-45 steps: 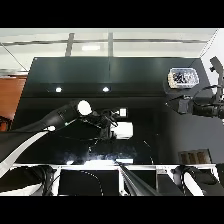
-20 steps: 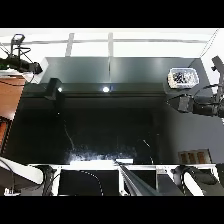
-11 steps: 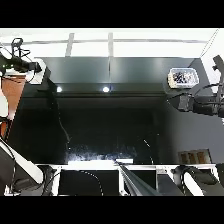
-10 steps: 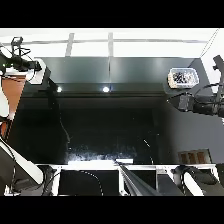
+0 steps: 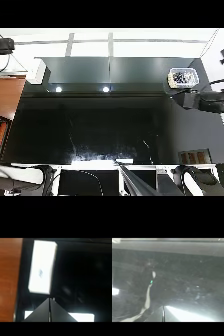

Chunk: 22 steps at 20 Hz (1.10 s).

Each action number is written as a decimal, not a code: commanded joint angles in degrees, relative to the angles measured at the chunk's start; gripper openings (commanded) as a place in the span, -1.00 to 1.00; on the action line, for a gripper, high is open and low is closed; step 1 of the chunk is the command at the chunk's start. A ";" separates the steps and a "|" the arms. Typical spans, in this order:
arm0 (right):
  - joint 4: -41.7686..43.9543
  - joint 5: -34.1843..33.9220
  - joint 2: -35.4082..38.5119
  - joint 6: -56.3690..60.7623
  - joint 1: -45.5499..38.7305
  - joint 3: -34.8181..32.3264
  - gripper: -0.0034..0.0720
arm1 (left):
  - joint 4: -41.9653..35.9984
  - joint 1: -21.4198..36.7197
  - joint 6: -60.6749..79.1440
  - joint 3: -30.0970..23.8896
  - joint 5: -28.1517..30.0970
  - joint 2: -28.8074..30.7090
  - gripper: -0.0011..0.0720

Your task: Fold the box and place the chain.

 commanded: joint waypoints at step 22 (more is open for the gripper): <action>-15.82 -27.52 22.69 -3.04 2.08 -34.84 -0.86 | -9.66 -17.86 -1.55 -91.58 31.56 81.00 -0.89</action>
